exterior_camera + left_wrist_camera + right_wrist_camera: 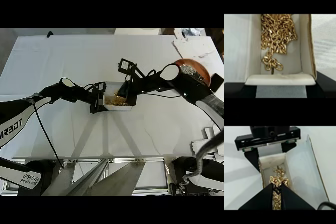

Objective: Fold the box and place the chain.

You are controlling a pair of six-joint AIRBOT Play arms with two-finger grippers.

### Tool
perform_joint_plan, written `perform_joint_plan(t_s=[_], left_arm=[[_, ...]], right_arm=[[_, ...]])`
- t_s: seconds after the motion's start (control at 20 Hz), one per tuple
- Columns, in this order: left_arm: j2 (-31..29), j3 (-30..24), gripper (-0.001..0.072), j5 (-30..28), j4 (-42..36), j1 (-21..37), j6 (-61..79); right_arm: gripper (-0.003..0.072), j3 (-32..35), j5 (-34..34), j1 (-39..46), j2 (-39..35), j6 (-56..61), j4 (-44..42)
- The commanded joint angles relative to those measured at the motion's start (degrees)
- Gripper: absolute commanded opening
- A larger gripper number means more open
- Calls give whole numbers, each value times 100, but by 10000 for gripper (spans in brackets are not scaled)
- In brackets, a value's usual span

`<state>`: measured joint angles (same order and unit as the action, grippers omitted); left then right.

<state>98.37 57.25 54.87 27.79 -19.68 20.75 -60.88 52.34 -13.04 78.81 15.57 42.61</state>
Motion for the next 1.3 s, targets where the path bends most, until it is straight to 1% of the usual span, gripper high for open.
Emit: perform_joint_plan(t_s=[0.0, 0.05, 0.2, 0.3, 0.4, 0.45, 0.65, 0.75, 0.9, 1.05, 1.25], left_arm=[[2, 2, 153, -2, 2, -4, 0], [2, 2, 153, -2, 2, -4, 0], [2, 2, 153, -2, 2, -4, 0], [2, 2, 153, 0, 2, -4, 0], [2, 2, 153, -2, 2, -4, 0], [2, 2, 153, 0, 2, -4, 0], [2, 2, 153, -2, 2, -4, 0], [2, 2, 153, -2, 2, -4, 0], [2, 2, 153, -2, 2, -4, 0], [2, 2, 153, -2, 2, -4, 0], [2, 2, 153, -2, 2, -4, 0]], right_arm=[[186, -4, -50, -39, 105, 219, 372], [300, -4, -44, 9, 96, 197, 306], [303, -4, 197, 337, -9, -216, -151], [303, -4, 577, 640, -138, -433, -127], [303, -2, 1071, 1095, -164, -831, -127], [303, 0, 1204, 1357, -164, -1040, -90], [306, 0, 1263, 2155, -70, -1982, 4], [310, 0, 1252, 2221, 157, -2280, 42], [319, 0, 1241, 2046, 651, -2848, 24], [319, 0, 1043, 1864, 1161, -3200, -17], [319, 0, 911, 1622, 1456, -3442, -295]])
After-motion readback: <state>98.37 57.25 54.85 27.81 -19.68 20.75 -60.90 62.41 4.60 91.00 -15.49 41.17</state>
